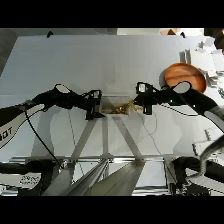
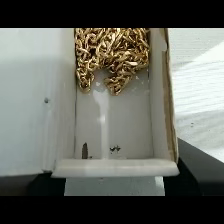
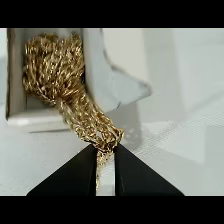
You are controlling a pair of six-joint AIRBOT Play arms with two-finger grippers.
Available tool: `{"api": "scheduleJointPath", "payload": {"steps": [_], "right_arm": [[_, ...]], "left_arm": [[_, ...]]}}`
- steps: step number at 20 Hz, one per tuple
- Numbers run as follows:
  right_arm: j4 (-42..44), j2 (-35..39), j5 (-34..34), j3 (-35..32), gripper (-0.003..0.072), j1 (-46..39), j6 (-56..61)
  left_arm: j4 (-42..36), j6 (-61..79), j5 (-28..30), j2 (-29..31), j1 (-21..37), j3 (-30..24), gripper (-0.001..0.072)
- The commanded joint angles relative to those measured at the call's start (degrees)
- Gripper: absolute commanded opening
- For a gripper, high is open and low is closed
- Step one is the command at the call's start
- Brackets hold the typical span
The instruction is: Fold the box and place the chain.
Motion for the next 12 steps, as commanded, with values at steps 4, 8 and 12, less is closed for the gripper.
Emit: {"api": "scheduleJointPath", "payload": {"steps": [4, 8, 12], "right_arm": [[7.65, 8.33, 6.86, 0.02, 0.0008, 1.79, 9.55], [19.54, 8.46, 1.84, 0.02, 0.0008, 7.19, 9.31], [23.52, 8.28, -5.18, 0.02, 0.0009, 12.39, 9.33]], "left_arm": [[0.0, -0.04, 0.02, -0.02, -0.02, 0.02, 0.0276], [0.0, -0.02, 0.02, -0.02, -0.02, 0.02, 0.0276], [0.0, -0.02, 0.02, -0.02, -0.02, 0.02, 0.0276]]}}
